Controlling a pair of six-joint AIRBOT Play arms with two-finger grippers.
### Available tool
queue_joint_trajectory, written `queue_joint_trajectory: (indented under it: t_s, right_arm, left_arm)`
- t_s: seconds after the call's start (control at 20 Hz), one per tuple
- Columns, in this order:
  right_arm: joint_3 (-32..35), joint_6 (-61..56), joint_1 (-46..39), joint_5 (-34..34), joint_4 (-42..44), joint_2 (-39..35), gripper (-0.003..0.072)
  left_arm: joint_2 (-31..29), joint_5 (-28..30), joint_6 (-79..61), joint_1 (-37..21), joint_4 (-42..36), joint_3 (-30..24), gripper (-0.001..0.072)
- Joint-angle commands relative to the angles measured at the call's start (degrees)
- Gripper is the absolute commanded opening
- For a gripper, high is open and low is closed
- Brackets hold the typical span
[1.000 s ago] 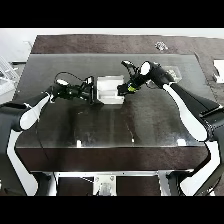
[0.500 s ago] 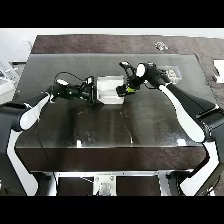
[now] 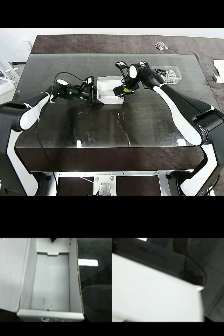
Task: Fold the box and place the chain.
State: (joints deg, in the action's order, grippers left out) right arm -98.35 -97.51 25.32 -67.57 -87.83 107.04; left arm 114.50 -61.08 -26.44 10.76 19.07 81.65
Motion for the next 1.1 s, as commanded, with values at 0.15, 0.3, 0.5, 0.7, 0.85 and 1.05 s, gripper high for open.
queue_joint_trajectory:
  t_s: [0.15, 0.3, 0.5, 0.7, 0.85, 1.05]
  right_arm:
    - [-0.2, -7.0, 0.3, -1.5, -2.3, 0.7, 0.0323]
    - [-0.3, -8.5, 1.0, -1.6, -2.2, 0.7, 0.0302]
    - [-0.4, -10.8, 2.0, -1.5, -2.3, 0.7, 0.0293]
    - [-1.8, -12.0, 2.4, -2.1, -2.4, 1.7, 0.0292]
    - [-2.9, -12.5, 2.4, -4.0, -2.9, 2.6, 0.0292]
    - [-3.1, -13.1, 2.4, -4.0, -3.3, 3.2, 0.0154]
  left_arm:
    - [0.0, 0.0, 0.0, 0.0, 0.0, 0.0, 0.0539]
    - [0.0, 0.0, 0.0, 0.0, 0.0, 0.0, 0.0539]
    - [0.0, 0.0, 0.0, 0.0, 0.0, 0.0, 0.0539]
    - [0.0, 0.0, 0.0, 0.0, 0.0, 0.0, 0.0539]
    - [0.0, 0.0, 0.0, 0.0, 0.0, 0.0, 0.0539]
    - [0.0, 0.0, 0.0, 0.0, 0.0, 0.0, 0.0539]
